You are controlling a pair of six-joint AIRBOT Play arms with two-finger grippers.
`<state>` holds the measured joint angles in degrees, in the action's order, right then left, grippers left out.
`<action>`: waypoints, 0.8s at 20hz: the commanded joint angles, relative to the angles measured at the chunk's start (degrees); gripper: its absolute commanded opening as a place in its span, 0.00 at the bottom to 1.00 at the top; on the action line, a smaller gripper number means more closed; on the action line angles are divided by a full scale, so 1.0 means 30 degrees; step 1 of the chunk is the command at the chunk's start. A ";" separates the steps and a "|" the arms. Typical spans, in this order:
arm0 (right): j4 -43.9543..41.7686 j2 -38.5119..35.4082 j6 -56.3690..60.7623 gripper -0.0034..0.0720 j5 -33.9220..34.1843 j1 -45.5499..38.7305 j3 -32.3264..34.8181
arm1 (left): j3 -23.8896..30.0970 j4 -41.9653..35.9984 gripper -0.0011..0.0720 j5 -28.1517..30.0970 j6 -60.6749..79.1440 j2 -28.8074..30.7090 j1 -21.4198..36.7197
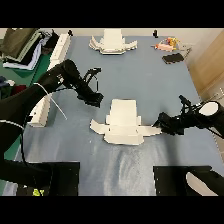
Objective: Fold the box.
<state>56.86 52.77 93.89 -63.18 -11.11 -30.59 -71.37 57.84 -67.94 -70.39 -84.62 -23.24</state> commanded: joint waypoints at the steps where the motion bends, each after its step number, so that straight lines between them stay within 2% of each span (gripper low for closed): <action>1: -0.0044 0.2528 -0.1596 0.55 -0.1712 -0.0226 -0.1042 | -0.0015 0.0007 0.03 0.0007 0.0000 -0.0015 0.0007; 3: -0.1180 0.3774 -0.3351 0.50 -0.2113 -0.0219 -0.1166 | -0.0015 0.0007 0.03 0.0007 0.0000 -0.0015 0.0007; 6: -0.3665 0.4816 -0.5909 0.49 -0.2127 -0.0219 -0.1166 | -0.0015 0.0000 0.03 0.0007 0.0000 -0.0015 0.0007; 7: -0.4167 0.5027 -0.6368 0.45 -0.2142 -0.0219 -0.1166 | -0.0015 0.0000 0.03 0.0007 0.0007 -0.0007 0.0007; 8: -0.4546 0.5217 -0.6696 0.34 -0.2208 -0.0219 -0.1166 | -0.0015 0.0000 0.03 0.0007 0.0000 -0.0015 0.0007; 10: -0.4918 0.5523 -0.7300 0.31 -0.2229 -0.0219 -0.1166 | -0.0015 0.0007 0.03 0.0007 0.0007 -0.0015 0.0007; 11: -0.5107 0.5595 -0.7737 0.20 -0.2237 -0.0219 -0.1166 | -0.0015 0.0007 0.03 0.0007 0.0007 -0.0015 0.0007; 13: -0.6062 0.5595 -0.9347 0.05 -0.2382 -0.0211 -0.1166 | -0.0015 0.0007 0.03 0.0109 0.0007 -0.0015 0.0007; 16: -0.8007 0.5399 -1.2582 0.05 -0.2769 0.0299 -0.1078 | -0.0015 0.0007 0.03 0.0619 0.0015 -0.0015 0.0007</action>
